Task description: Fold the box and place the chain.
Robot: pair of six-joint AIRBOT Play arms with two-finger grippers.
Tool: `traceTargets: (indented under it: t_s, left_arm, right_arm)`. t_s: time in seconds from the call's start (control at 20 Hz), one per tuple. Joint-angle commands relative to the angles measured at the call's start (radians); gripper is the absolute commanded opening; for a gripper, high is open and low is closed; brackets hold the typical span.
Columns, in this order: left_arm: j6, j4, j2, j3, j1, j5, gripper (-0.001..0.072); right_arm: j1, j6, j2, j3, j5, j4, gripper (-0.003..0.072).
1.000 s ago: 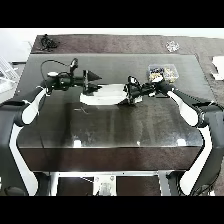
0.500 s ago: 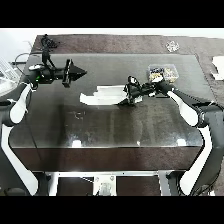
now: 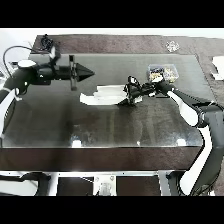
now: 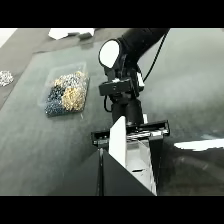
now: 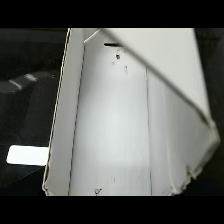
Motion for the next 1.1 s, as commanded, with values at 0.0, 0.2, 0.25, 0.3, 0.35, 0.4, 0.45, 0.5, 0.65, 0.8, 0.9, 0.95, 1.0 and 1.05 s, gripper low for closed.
traceTargets:
  t_s: [0.0,0.2,0.25,0.3,0.35,0.4,0.45,0.5,0.65,0.8,0.9,0.95,1.0,1.05]
  left_arm:
    - [0.067,0.003,0.126,-0.183,-0.072,0.209,0.0011]
    - [0.050,0.000,0.122,-0.265,-0.146,0.259,0.0012]
    - [0.048,0.005,0.116,-0.275,-0.165,0.284,0.0012]
    - [0.011,0.005,0.105,-0.278,-0.177,0.291,0.0012]
    - [-0.017,0.005,0.084,-0.278,-0.183,0.297,0.0012]
    - [-0.023,0.005,0.063,-0.276,-0.185,0.299,0.0012]
    - [-0.023,0.006,0.035,-0.269,-0.185,0.312,0.0012]
    - [-0.023,0.010,0.004,-0.251,-0.185,0.330,0.0013]
    - [-0.057,0.072,-0.091,-0.145,-0.185,0.359,0.0016]
    - [-0.105,0.122,-0.173,-0.028,-0.164,0.344,0.0016]
    - [-0.116,0.123,-0.206,0.032,-0.124,0.347,0.0016]
    - [-0.125,0.123,-0.218,0.058,-0.101,0.342,0.0016]
    - [-0.133,0.123,-0.230,0.083,-0.083,0.332,0.0016]
    - [-0.138,0.124,-0.243,0.106,-0.068,0.321,0.0016]
  right_arm:
    - [0.000,0.000,0.000,0.000,0.000,0.000,0.0591]
    - [0.000,0.000,0.000,0.000,0.001,0.000,0.0590]
    - [0.000,0.000,0.000,0.000,0.000,0.000,0.0591]
    - [0.000,0.000,0.000,0.000,0.000,0.000,0.0591]
    - [0.000,0.000,0.000,0.000,0.000,0.000,0.0591]
    - [0.000,0.000,0.000,0.000,0.001,0.000,0.0590]
    - [0.000,0.000,0.000,0.000,0.000,0.000,0.0590]
    - [0.000,0.000,0.000,0.000,0.000,0.000,0.0591]
    - [0.000,0.000,0.000,0.000,0.001,0.000,0.0590]
    - [0.001,0.000,0.000,0.000,0.000,0.000,0.0591]
    - [0.001,0.000,0.000,0.000,0.000,0.000,0.0591]
    - [0.001,0.000,0.000,0.000,0.000,0.000,0.0591]
    - [0.001,0.000,0.000,0.000,0.001,0.000,0.0591]
    - [0.001,0.000,0.000,0.000,0.001,0.000,0.0590]
